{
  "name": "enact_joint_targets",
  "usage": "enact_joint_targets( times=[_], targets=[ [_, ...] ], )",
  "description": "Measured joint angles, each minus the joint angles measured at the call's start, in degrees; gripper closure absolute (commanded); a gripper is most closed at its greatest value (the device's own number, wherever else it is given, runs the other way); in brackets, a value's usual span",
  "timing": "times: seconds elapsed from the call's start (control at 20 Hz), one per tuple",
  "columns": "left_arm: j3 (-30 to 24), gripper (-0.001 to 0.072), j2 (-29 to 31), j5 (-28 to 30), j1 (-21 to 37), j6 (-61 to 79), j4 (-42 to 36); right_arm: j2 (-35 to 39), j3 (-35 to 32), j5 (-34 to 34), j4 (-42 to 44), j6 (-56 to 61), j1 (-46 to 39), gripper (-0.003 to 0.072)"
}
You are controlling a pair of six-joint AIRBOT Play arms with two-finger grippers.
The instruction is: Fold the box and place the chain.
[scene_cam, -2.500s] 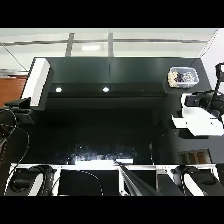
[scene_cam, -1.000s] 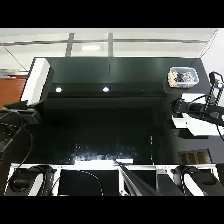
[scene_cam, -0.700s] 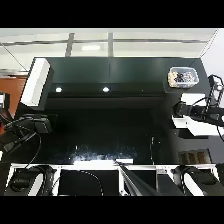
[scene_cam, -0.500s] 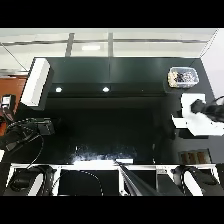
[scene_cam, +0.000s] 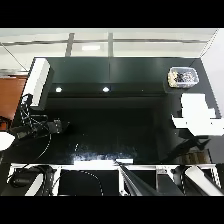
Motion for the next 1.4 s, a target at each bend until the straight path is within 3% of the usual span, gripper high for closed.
enact_joint_targets(
  times=[0.25,0.5,0.55,0.6,0.7,0.8,1.15,1.4],
  targets=[
    [0.24,-0.0002,-1.6,3.32,0.0,-0.2,-0.33,-19.96,16.28,14.53,10.78,-17.44,-9.73,0.0013],
    [0.26,-0.0002,-1.95,5.16,0.0,-0.22,-0.46,-34.58,26.38,25.59,22.88,-31.67,-11.15,0.0014],
    [0.26,-0.0001,-1.95,5.51,0.0,-0.2,-0.74,-36.87,27.63,27.39,24.33,-33.38,-10.8,0.005],
    [0.26,-0.0002,-1.95,5.7,0.0,-0.22,-1.05,-38.58,28.46,28.83,25.16,-34.64,-10.32,0.0158],
    [0.26,-0.0002,-2.01,6.03,0.0,-0.22,-1.4,-40.98,29.55,30.93,26.49,-36.68,-8.96,0.0212],
    [0.26,-0.0002,-2.01,6.19,0.0,-0.22,-1.68,-42.27,30.14,32.09,26.77,-38.1,-7.63,0.0678],
    [0.26,-0.0001,-2.01,6.45,0.0,-0.22,-1.86,-41.7,28.65,38.32,28.35,-38.84,-4.35,0.0682],
    [0.26,-0.0001,-2.14,6.43,0.0,-0.22,-0.98,-35.15,16.55,38.66,36.76,-37.57,1.97,0.0682]
  ],
)
